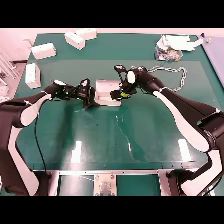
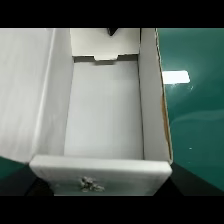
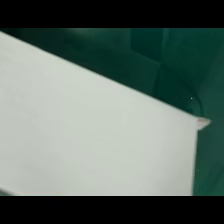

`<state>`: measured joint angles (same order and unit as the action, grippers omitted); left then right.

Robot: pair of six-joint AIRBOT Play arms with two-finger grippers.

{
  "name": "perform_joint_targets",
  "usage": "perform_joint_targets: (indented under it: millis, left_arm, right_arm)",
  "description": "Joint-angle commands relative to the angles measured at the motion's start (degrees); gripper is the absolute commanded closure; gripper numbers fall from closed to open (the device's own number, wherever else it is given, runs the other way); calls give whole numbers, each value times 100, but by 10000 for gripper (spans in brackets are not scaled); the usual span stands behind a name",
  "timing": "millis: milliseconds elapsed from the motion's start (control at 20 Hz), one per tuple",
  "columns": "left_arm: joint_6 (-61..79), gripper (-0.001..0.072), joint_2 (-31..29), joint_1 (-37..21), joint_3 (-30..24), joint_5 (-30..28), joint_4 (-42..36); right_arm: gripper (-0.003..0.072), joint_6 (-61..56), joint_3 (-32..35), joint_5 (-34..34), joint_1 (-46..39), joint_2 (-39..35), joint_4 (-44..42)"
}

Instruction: Fold the box and place the chain.

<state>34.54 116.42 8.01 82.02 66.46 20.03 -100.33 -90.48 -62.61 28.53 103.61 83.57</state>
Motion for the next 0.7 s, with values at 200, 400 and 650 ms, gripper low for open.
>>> perform_joint_targets:
  millis: [200, 400, 650]
  left_arm:
    - [2, 215, -4, 4, 4, 17, 9]
    - [2, 215, -4, 4, 4, 17, 9]
    - [2, 215, -4, 4, 4, 17, 9]
  right_arm:
    - [469, -4, -7, -15, 52, 94, -57]
    - [582, 0, -31, -68, 133, 138, -44]
    - [678, 0, -295, -267, 149, 138, 9]
